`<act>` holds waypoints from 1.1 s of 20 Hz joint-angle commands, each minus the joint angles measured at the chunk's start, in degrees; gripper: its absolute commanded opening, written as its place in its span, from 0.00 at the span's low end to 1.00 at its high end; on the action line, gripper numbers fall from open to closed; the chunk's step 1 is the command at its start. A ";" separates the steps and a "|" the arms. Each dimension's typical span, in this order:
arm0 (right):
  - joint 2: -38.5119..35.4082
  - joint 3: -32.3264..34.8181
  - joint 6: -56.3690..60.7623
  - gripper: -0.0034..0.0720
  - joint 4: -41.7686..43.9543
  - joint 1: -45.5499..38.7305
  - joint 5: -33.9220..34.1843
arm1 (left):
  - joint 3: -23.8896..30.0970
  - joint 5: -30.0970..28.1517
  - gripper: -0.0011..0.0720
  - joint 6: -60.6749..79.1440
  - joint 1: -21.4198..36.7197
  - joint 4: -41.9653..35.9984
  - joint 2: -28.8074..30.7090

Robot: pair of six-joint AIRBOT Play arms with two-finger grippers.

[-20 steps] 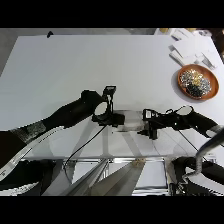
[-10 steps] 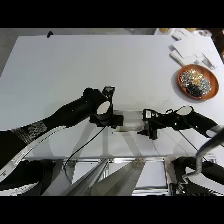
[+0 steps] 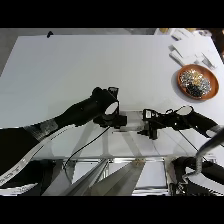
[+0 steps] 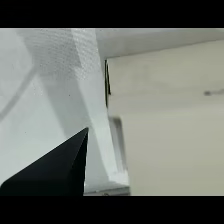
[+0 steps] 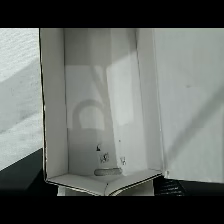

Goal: Fold the box and place the chain.

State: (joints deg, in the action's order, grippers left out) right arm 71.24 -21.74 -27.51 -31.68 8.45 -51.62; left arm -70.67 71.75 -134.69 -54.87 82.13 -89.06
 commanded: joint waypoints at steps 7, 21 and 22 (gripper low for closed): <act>-0.04 -0.04 0.00 0.57 0.00 0.00 -0.02 | -0.33 -2.91 0.38 -3.80 -2.67 3.69 -4.46; -0.04 -0.04 0.00 0.57 0.00 0.00 0.00 | 1.14 -4.33 0.02 -8.37 -3.08 3.67 -4.46; -0.04 -0.04 0.00 0.57 0.02 0.00 -0.02 | 1.14 -4.24 0.03 -8.31 -3.08 3.76 -4.46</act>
